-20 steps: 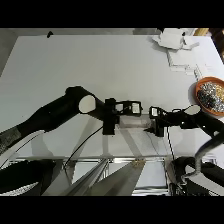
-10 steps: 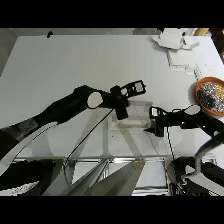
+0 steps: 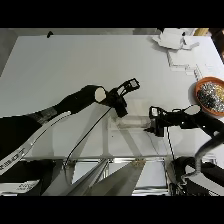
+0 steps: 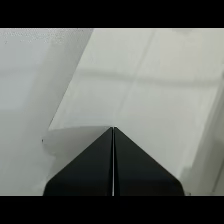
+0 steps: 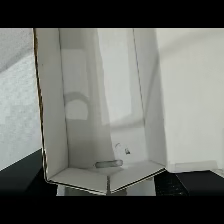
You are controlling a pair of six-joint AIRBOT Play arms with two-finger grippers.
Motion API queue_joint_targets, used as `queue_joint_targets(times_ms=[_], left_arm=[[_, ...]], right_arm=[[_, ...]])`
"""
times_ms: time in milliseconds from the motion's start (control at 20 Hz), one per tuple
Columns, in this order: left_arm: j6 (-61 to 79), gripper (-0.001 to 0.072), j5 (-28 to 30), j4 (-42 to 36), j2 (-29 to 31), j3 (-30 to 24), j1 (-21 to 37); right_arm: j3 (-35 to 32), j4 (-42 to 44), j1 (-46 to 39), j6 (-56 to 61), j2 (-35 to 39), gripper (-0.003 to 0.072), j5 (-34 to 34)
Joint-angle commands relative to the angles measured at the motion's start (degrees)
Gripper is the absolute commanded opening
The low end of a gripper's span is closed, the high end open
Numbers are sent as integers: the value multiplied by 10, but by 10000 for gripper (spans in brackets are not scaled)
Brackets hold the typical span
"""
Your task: Fold the box and place the chain.
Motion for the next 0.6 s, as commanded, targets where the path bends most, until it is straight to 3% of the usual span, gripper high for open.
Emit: queue_joint_targets(times_ms=[0, 200, 350, 550], left_arm=[[-1, 1, -90, 58, 59, 1, 9], [-10, 1, -209, 96, 97, -4, 9], [28, 6, -195, 83, 96, -44, 8], [184, 10, -168, 33, 93, -104, 8]], right_arm=[[0, 0, 0, 0, 0, 409, 0], [0, 0, 0, 0, 0, 409, 0], [0, 0, 0, 0, 0, 409, 0], [0, 0, 0, 0, 0, 409, 0]])
